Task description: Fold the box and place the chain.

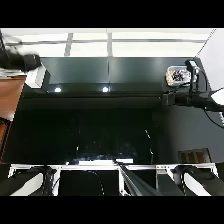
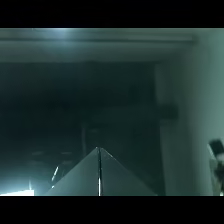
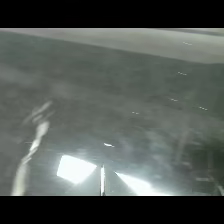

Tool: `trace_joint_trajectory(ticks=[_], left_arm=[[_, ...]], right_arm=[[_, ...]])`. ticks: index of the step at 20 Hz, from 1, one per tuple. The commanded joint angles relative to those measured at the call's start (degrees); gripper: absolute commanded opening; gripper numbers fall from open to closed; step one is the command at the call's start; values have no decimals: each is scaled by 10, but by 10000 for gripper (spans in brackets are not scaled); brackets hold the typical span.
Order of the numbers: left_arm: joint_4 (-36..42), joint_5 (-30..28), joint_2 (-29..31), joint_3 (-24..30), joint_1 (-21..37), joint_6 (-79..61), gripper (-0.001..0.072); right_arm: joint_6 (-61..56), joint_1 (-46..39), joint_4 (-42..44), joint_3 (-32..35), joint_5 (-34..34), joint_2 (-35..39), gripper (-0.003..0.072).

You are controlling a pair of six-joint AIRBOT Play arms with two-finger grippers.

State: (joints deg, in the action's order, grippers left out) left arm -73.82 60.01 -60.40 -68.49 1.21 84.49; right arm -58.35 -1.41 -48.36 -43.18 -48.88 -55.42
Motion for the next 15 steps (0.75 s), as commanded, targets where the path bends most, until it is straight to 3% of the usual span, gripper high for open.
trace_joint_trajectory(ticks=[1, 3, 5, 15], left_arm=[[3, -64, 179, 266, -40, 4, 25], [3, -62, 243, 333, -37, 4, 26], [-7, -50, 283, 362, -37, 4, 26], [-5, -41, 306, 366, -37, 4, 27]], right_arm=[[-3, 9, -31, 26, 41, 0, 19], [-3, 9, -31, 26, 41, 0, 20], [-3, 9, -31, 26, 41, 0, 19], [-3, 9, -31, 26, 41, 0, 19]])
